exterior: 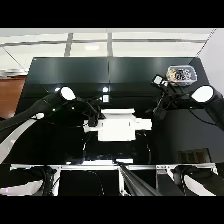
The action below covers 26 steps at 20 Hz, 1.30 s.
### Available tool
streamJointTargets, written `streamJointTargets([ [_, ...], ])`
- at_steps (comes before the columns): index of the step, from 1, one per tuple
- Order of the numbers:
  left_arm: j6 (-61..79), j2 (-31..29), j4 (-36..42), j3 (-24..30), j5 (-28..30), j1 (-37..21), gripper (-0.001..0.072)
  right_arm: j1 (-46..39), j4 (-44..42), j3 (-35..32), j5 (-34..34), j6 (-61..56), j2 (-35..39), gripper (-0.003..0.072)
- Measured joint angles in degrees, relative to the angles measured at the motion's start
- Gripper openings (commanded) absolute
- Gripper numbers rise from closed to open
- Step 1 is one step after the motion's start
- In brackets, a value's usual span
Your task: Fold the box and place the chain.
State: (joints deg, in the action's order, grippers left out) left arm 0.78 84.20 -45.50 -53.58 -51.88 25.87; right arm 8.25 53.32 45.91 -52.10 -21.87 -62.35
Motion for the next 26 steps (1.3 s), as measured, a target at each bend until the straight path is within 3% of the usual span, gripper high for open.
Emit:
streamJointTargets([
  [10, -0.1, 1.7, -2.6, 0.0, 4.3, 0.4, 0.0025, 7.4, -1.2, -2.1, 1.7, 3.8, -4.6, 0.0694],
  [26, -0.1, 1.8, -3.6, 0.0, 3.7, 0.3, 0.0025, 14.8, -3.5, -6.7, -0.3, 9.7, -8.5, 0.0695],
])
